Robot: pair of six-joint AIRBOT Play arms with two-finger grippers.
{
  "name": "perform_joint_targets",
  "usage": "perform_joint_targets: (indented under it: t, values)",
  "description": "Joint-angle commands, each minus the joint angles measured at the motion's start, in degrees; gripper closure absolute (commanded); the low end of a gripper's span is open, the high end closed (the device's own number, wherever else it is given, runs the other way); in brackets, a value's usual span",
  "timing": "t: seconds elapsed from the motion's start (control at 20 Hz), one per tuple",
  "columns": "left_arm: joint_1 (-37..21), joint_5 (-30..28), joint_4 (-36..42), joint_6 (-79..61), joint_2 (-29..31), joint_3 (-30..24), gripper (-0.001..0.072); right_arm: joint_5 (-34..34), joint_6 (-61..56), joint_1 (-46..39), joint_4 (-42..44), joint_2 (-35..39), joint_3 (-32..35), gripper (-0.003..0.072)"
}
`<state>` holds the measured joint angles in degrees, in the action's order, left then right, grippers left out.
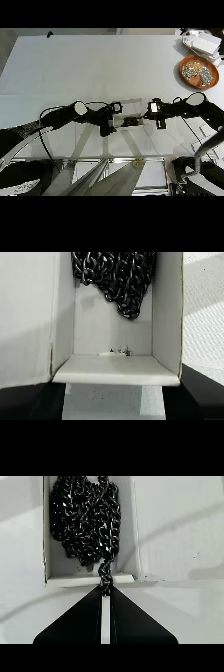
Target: Fold the box and place the chain.
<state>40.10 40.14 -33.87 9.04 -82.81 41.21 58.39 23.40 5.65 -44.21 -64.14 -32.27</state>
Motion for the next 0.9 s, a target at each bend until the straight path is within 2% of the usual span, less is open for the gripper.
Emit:
perform_joint_targets:
  t: [0.0, 0.15, 0.25, 0.45, 0.6, 0.75, 0.8, 0.85]
  values:
    - [0.0, 0.0, 0.0, 0.0, 0.0, 0.0, 0.0376, -3.2, -2.1, 0.0, -3.2, 0.0, 0.0, 0.0669]
    - [0.0, 0.0, 0.0, 0.0, 0.0, 0.0, 0.0376, -7.3, -6.4, 0.0, -5.3, 2.1, 0.0, 0.0669]
    - [0.0, 0.0, 0.0, 0.0, 0.0, 0.0, 0.0376, -9.0, -7.9, 0.0, -5.5, 6.0, 0.0, 0.0669]
    - [0.0, 0.0, 0.0, 0.0, 0.0, 0.0, 0.0376, -4.2, -8.6, 0.5, 0.5, 12.3, 0.0, 0.0668]
    - [0.0, 0.0, 0.0, 0.0, 0.0, 0.0, 0.0376, -2.4, -9.0, 5.6, 4.7, 11.7, 0.0, 0.0668]
    - [0.0, 0.0, 0.0, 0.0, 0.0, 0.0, 0.0376, -5.7, -17.3, 11.1, 4.3, 8.9, 0.0, 0.0668]
    - [0.0, 0.0, 0.0, 0.0, 0.0, 0.0, 0.0376, -6.6, -20.4, 12.2, 4.0, 7.4, 0.0, 0.0647]
    - [0.0, 0.0, 0.0, 0.0, 0.0, 0.0, 0.0376, -6.8, -23.3, 12.8, 3.4, 5.8, 0.0, 0.0558]
